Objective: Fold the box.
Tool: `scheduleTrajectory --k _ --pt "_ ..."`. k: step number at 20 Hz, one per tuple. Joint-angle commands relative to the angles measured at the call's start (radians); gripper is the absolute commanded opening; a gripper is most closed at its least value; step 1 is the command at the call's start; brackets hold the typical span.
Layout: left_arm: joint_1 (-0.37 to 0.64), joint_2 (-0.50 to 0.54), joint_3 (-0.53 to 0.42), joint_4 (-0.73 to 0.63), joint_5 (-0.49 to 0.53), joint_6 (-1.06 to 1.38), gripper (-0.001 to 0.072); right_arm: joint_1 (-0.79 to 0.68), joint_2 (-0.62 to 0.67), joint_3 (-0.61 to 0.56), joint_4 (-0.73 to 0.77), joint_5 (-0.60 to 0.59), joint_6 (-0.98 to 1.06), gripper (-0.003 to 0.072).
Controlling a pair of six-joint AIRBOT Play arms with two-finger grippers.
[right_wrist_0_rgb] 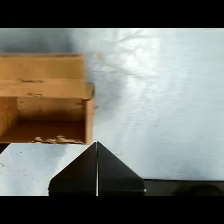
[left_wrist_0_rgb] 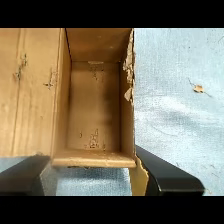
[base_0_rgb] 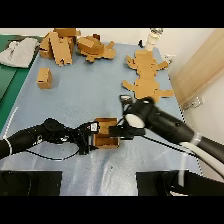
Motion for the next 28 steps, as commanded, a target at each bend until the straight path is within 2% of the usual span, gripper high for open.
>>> scheduleTrajectory --k 1,3,4,6,7,8,10,11,12,15,18,20,23,28 --pt "0.000 -0.001 0.000 0.000 0.000 0.000 0.0297 -0.099 0.138 -0.037 -0.108 0.053 0.021 0.0003" --pt "0.000 0.000 0.001 0.000 0.000 0.000 0.0298 -0.267 0.165 -0.105 -0.001 -0.106 -0.142 0.0003" --pt "0.000 0.000 0.001 0.000 0.000 0.000 0.0297 -0.370 0.158 -0.146 0.125 -0.225 -0.272 0.0003" --pt "0.001 0.000 0.001 0.000 0.001 0.000 0.0297 -0.568 0.097 -0.222 0.465 -0.420 -0.603 0.0003" --pt "0.001 0.000 0.001 0.000 0.001 0.000 0.0297 -0.657 0.039 -0.244 0.678 -0.457 -0.811 0.0003" --pt "0.001 0.000 0.001 0.000 0.001 0.000 0.0297 -0.741 -0.040 -0.251 0.913 -0.439 -1.049 0.0003" --pt "0.001 0.000 0.001 0.000 0.001 0.000 0.0297 -0.843 -0.192 -0.251 1.300 -0.321 -1.416 0.0003" --pt "0.001 0.000 0.001 0.000 0.000 0.000 0.0297 -0.859 -0.247 -0.250 1.400 -0.272 -1.524 0.0002" --pt "0.001 0.000 0.001 0.000 0.000 0.000 0.0297 -0.856 -0.289 -0.250 1.428 -0.248 -1.575 0.0003" --pt "0.001 0.000 0.001 0.000 0.001 0.000 0.0297 -0.795 -0.363 -0.250 1.374 -0.177 -1.633 0.0002" --pt "0.001 0.000 0.001 0.000 0.001 0.000 0.0297 -0.689 -0.372 -0.250 1.346 -0.063 -1.713 0.0003" --pt "0.001 0.000 0.001 0.000 0.000 0.000 0.0297 -0.623 -0.343 -0.254 1.315 -0.045 -1.737 0.0003" --pt "0.001 0.000 0.001 0.000 -0.001 0.000 0.0297 -0.587 -0.215 -0.286 1.294 -0.089 -1.787 0.0003" --pt "0.001 0.000 0.001 0.000 0.000 0.000 0.0297 -0.531 0.011 -0.376 1.035 -0.288 -1.751 0.0004"
